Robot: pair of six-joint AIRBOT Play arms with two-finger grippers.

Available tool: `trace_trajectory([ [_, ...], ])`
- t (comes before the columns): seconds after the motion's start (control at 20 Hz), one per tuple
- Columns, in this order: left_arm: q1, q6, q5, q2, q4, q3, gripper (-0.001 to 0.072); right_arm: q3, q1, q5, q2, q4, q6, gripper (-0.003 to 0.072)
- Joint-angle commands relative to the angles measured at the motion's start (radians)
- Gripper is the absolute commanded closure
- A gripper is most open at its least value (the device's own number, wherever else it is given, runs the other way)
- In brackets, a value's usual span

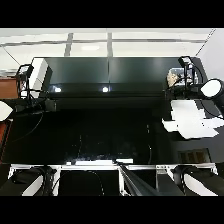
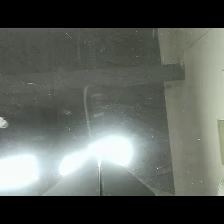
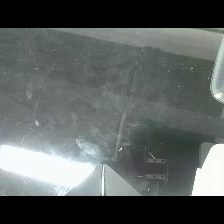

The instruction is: Fold the box and place the chain.

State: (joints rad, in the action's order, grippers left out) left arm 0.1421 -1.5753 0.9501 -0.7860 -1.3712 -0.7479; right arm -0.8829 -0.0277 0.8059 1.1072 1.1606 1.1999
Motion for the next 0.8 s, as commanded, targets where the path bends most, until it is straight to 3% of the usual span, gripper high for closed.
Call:
trace_trajectory([
  [0.0, 0.001, 0.000, -0.024, 0.000, 0.000, 0.000, 0.0678, 0.000, -0.001, 0.000, 0.001, 0.000, 0.000, 0.0669],
  [0.15, 0.001, 0.000, -0.146, -0.007, 0.000, 0.000, 0.0678, 0.000, -0.002, -0.026, 0.001, -0.029, 0.000, 0.0669],
  [0.25, 0.003, 0.001, -0.233, -0.021, -0.006, 0.023, 0.0677, 0.000, -0.002, -0.026, 0.001, -0.126, 0.000, 0.0669],
  [0.35, 0.003, 0.001, -0.378, -0.058, -0.032, 0.068, 0.0677, 0.000, -0.001, -0.133, 0.010, -0.167, 0.000, 0.0668],
  [0.4, 0.003, 0.000, -0.415, -0.082, -0.036, 0.077, 0.0677, 0.000, 0.000, -0.169, 0.016, -0.165, 0.009, 0.0518],
  [0.45, 0.003, 0.000, -0.427, -0.108, -0.034, 0.077, 0.0670, 0.000, 0.003, -0.177, 0.029, -0.161, 0.026, -0.0027],
  [0.5, 0.003, 0.000, -0.429, -0.129, -0.034, 0.077, 0.0442, 0.000, 0.012, -0.166, 0.039, -0.138, 0.032, -0.0018],
  [0.55, 0.003, -0.003, -0.420, -0.147, -0.035, 0.077, 0.0000, -0.010, 0.042, -0.139, 0.044, -0.057, 0.078, -0.0017],
  [0.65, -0.001, -0.003, -0.348, -0.158, -0.061, 0.068, -0.0001, -0.055, 0.191, -0.080, 0.045, 0.195, 0.294, -0.0015],
  [0.75, -0.001, -0.002, -0.275, -0.157, -0.091, 0.063, 0.0000, -0.109, 0.443, -0.027, 0.056, 0.302, 0.334, -0.0015],
])
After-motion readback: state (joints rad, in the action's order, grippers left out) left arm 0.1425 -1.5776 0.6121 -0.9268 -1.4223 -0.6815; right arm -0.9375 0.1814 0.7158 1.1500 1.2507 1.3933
